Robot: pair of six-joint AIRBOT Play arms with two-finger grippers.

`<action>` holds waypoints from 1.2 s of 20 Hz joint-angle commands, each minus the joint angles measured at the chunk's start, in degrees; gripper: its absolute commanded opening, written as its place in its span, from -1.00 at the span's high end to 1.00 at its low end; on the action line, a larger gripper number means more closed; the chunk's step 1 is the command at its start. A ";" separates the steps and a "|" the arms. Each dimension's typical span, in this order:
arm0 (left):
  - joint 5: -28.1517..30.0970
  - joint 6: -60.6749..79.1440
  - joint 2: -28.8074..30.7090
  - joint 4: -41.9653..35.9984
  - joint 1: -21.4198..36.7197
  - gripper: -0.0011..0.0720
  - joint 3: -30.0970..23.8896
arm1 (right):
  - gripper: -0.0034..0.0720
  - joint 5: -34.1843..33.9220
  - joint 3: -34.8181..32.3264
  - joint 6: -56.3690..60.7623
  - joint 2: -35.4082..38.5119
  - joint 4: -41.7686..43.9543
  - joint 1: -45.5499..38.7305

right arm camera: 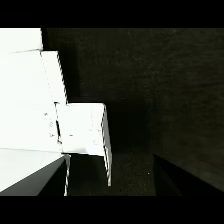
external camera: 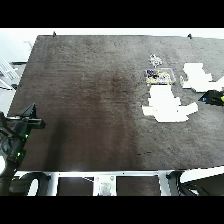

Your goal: Fold the box and place the chain.

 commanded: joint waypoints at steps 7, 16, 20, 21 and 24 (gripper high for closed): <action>0.02 0.00 0.04 0.00 0.00 0.92 -0.02 | -0.74 2.99 0.22 -2.78 -4.61 1.86 1.29; 0.02 0.00 0.04 0.00 0.00 0.92 -0.02 | -0.72 3.26 0.22 -4.74 -8.39 3.17 1.29; 0.02 0.00 0.04 0.00 0.00 0.92 -0.02 | -0.60 4.09 0.15 -7.56 -9.75 6.88 1.27; 0.02 0.00 0.04 0.00 0.00 0.92 -0.02 | -0.29 4.52 0.15 -8.70 -9.81 7.67 1.27; 0.00 0.00 0.04 0.00 0.00 0.92 -0.02 | -0.20 5.16 0.15 -8.76 -10.01 8.09 1.22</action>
